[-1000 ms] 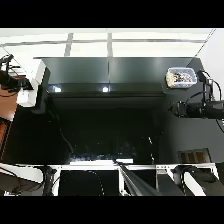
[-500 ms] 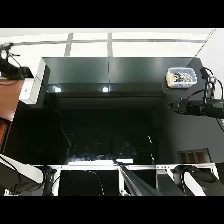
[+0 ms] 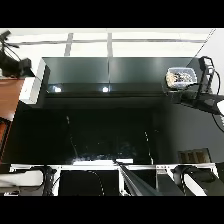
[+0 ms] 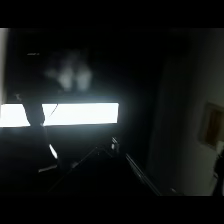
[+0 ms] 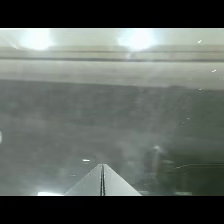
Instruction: Fold the box and place the chain.
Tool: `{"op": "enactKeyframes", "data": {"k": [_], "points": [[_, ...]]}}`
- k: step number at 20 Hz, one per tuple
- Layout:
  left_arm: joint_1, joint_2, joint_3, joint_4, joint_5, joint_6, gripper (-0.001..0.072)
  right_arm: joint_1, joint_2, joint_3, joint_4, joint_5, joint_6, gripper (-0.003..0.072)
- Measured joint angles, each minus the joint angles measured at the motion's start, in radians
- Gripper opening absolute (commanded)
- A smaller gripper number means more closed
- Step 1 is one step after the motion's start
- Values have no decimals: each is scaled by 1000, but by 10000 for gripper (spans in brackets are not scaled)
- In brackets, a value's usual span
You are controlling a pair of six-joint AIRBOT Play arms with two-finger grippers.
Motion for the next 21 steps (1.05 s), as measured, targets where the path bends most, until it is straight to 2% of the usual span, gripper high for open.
{"op": "enactKeyframes", "data": {"k": [2, 4, 6, 7, 10, 12, 21], "points": [[-59, 213, -296, -21, 155, 30, 25, 10, -12, -14, -51, -18, 0, 18], [-104, 416, -535, -22, 300, 56, 26, 16, -18, -27, -91, -14, 0, 17], [-128, 579, -689, -16, 397, 69, 26, 18, -22, -34, -113, 0, 0, 17], [-135, 643, -736, -9, 430, 72, 26, 19, -23, -36, -121, 5, 0, 18], [-146, 787, -817, 18, 494, 81, 27, 21, -24, -40, -135, 14, -1, 17], [-150, 842, -839, 23, 515, 84, 27, 21, -25, -40, -138, 17, -1, 17], [-153, 898, -863, 34, 544, 86, 27, 21, -25, -41, -144, 22, -1, 18]]}}
